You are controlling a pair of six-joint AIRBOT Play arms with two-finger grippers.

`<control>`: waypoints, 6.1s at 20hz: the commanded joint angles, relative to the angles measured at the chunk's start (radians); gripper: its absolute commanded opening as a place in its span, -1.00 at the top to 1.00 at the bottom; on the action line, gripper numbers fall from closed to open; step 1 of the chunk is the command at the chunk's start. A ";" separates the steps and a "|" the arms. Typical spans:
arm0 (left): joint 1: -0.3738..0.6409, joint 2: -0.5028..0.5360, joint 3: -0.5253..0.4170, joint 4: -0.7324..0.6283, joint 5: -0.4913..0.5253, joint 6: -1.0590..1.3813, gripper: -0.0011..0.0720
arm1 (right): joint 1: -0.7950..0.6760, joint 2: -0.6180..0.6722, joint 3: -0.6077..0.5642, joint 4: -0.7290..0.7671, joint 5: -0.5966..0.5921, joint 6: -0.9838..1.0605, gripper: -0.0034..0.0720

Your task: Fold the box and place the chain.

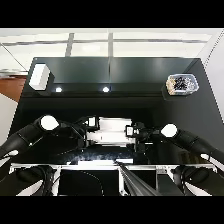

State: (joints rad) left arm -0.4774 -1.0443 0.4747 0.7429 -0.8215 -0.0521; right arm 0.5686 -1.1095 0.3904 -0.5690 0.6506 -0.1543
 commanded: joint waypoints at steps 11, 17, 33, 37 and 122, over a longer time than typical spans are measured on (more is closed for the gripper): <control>-0.076 -0.014 0.000 -0.004 0.044 0.061 0.25 | 0.001 0.000 0.000 0.000 0.000 0.000 0.09; -0.079 -0.024 0.000 -0.105 0.074 0.061 0.53 | 0.001 0.000 0.000 0.000 0.000 0.000 0.09; -0.129 -0.089 0.000 -0.115 0.089 0.079 0.43 | 0.001 0.000 0.000 0.000 0.000 0.000 0.09; -0.129 -0.089 0.000 -0.115 0.089 0.078 0.14 | 0.001 0.000 0.000 0.000 0.000 0.000 0.09; -0.271 -0.057 0.177 0.533 0.019 -1.982 -0.94 | 0.001 0.000 0.000 0.000 0.001 0.000 0.09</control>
State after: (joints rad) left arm -0.6941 -1.0973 0.6167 1.1046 -0.7853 -1.8187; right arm 0.5686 -1.1095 0.3904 -0.5690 0.6506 -0.1543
